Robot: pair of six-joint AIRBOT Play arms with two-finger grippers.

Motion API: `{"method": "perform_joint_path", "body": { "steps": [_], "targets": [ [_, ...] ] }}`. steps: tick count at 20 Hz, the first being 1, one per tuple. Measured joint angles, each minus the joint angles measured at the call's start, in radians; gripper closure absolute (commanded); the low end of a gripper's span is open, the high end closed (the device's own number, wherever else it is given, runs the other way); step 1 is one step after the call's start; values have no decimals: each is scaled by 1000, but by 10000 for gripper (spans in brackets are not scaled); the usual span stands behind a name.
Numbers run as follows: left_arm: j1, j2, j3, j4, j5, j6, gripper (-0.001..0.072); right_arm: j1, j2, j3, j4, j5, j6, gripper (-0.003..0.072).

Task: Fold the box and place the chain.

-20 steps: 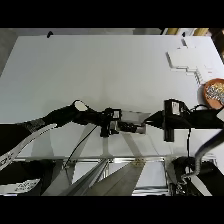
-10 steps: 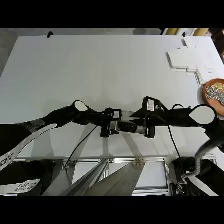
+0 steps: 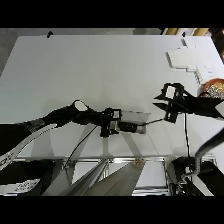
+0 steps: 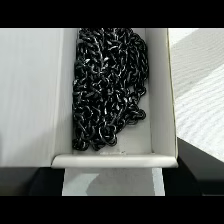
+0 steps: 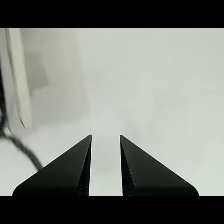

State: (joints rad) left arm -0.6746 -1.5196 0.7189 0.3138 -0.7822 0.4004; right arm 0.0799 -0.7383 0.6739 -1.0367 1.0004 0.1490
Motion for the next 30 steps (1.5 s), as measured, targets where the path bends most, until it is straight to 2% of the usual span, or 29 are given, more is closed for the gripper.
{"method": "perform_joint_path", "body": {
  "steps": [4, 11, 16, 26, 27, 28, 29, 30],
  "targets": [
    [0, 0, 0, 0, 0, 0, 319, -88, -110, 4, -112, 38, -65, 479],
    [0, 0, 0, 0, 0, 0, 319, -109, -349, -8, -198, 59, -111, 488],
    [0, 0, 0, 0, 0, 0, 319, -82, -407, -31, -216, 21, -200, 488],
    [0, 0, 0, 0, 0, 0, 319, -68, -456, -61, -220, 13, -236, 514],
    [0, 0, 0, 0, 0, 0, 319, -69, -457, -68, -220, 11, -237, 556],
    [0, 0, 0, 0, 0, 0, 319, -69, -457, -73, -218, 6, -238, 639],
    [0, 0, 0, 0, 0, 0, 319, -69, -457, -76, -217, 1, -240, 671],
    [0, 0, 0, 0, 0, 0, 319, -69, -457, -80, -217, 0, -240, 671]
  ]
}}
